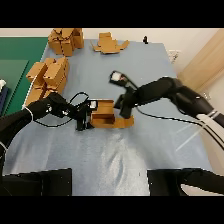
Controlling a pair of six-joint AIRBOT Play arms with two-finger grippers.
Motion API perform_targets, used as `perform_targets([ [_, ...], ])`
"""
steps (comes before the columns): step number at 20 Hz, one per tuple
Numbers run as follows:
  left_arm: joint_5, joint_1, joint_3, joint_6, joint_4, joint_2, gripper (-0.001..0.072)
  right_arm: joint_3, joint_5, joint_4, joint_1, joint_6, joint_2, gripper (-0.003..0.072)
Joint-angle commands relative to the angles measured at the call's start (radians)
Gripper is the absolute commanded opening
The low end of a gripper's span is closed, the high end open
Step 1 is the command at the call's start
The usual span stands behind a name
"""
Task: Fold the box.
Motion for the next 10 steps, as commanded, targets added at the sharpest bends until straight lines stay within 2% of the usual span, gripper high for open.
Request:
perform_targets([
  [1, -0.001, 0.0, 0.0, 0.0, 0.001, 0.001, 0.0295, -0.122, -0.003, -0.085, -0.199, 0.413, 0.098, 0.0002],
  [3, -0.001, 0.0, 0.0, 0.0, 0.001, 0.001, 0.0294, -0.218, -0.002, -0.048, -0.336, 0.59, 0.09, 0.0002],
  [5, -0.001, 0.0, 0.0, 0.0, 0.001, 0.001, 0.0294, -0.288, -0.005, 0.062, -0.41, 0.602, 0.04, 0.0002],
  [7, -0.001, 0.0, 0.0, 0.0, 0.0, 0.001, 0.0295, -0.308, -0.017, 0.142, -0.397, 0.557, -0.043, 0.0003],
  [10, -0.002, 0.0, 0.0, 0.0, 0.0, 0.001, 0.0295, -0.302, -0.018, 0.354, -0.315, 0.434, -0.16, 0.0002],
])
